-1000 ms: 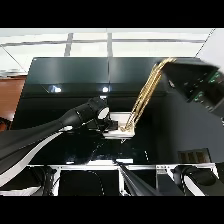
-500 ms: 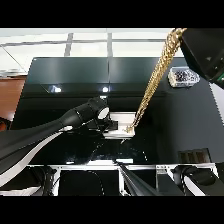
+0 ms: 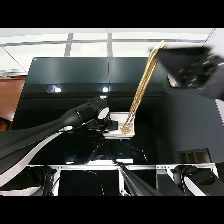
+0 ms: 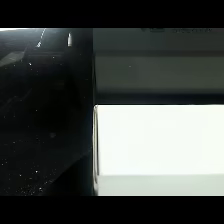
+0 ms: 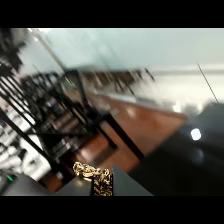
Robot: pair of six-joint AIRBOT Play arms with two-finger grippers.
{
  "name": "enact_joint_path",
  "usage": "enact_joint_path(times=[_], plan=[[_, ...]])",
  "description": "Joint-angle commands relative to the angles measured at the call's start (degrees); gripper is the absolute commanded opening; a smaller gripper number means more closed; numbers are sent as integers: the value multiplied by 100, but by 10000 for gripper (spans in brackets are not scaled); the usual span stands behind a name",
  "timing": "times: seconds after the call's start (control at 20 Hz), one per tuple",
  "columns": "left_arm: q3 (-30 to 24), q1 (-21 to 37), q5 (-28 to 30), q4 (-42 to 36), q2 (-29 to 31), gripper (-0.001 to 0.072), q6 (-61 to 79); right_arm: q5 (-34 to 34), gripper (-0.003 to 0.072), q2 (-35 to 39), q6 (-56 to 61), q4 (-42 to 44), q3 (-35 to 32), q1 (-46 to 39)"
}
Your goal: Fold the box and place the chain.
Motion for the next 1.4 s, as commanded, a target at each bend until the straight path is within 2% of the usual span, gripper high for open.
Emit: enact_joint_path(times=[0.0,0.3,0.5,0.65,0.7,0.75,0.9,1.2,1.35], plan=[[4,2,7,2,4,28,2,590,14,-212,1034,-1401,-319,7],[4,2,7,2,4,29,2,505,14,-704,1062,-1506,-1154,459],[4,2,7,2,4,28,2,380,14,-1027,1322,-2507,-1294,885],[4,2,7,4,4,29,2,352,24,-1239,1504,-2876,-1294,1032],[4,4,9,4,4,28,2,310,155,-1283,1576,-2889,-1296,1032],[4,4,11,4,4,29,2,264,372,-1307,1617,-2898,-1296,1032],[4,2,24,2,4,29,2,264,382,-1305,1606,-3080,-1292,935],[2,2,125,9,-4,29,4,732,382,-1303,1674,-4728,-1287,-157],[9,39,284,-168,-20,29,109,726,382,-1303,1694,-4732,-1287,-354]])
